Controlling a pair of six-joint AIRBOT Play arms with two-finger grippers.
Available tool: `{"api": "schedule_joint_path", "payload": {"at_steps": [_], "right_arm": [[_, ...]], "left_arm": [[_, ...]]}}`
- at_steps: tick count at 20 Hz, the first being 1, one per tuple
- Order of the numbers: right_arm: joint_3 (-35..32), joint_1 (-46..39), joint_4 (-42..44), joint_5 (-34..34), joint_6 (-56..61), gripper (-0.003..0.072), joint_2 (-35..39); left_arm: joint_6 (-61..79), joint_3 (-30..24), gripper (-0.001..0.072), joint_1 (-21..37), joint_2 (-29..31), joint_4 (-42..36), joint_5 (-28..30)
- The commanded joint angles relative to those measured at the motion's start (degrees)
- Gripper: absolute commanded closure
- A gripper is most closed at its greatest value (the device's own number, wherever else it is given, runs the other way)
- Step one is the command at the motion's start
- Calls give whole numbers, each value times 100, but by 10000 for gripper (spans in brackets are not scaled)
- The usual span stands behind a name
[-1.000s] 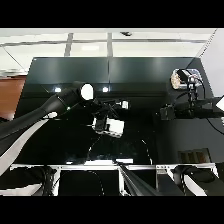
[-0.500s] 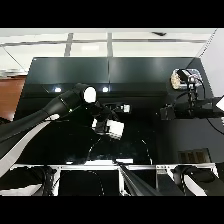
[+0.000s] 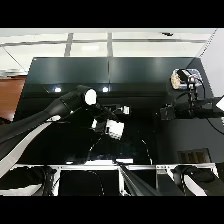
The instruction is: Fold the box and place the chain.
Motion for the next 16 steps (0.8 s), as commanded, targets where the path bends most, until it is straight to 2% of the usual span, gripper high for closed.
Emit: {"api": "schedule_joint_path", "payload": {"at_steps": [1, 4, 6, 9, 11, 12, 16], "right_arm": [[-2, -2, 4, 0, 2, 671, 4], [-2, -2, 2, -2, 2, 671, 4], [-2, -2, 0, 0, 2, 671, 4], [-2, -2, 0, -7, 2, 671, 4], [-2, -2, 0, -39, 2, 671, 4], [-2, -2, 2, -98, 4, 671, 4], [-2, -2, 2, -424, 39, 671, 4]], "left_arm": [[0, -236, 4, -48, -66, 192, 566], [-24, -264, 17, -46, -35, 173, 651], [-748, -90, 365, 26, 133, 358, 551], [-1976, 603, 384, 599, 485, 1058, 72], [-2898, 1204, 384, 1290, 590, 1762, -334], [-3309, 1482, 384, 1740, 579, 2068, -356], [-4642, 2092, 383, 3792, 225, 2258, 640]]}}
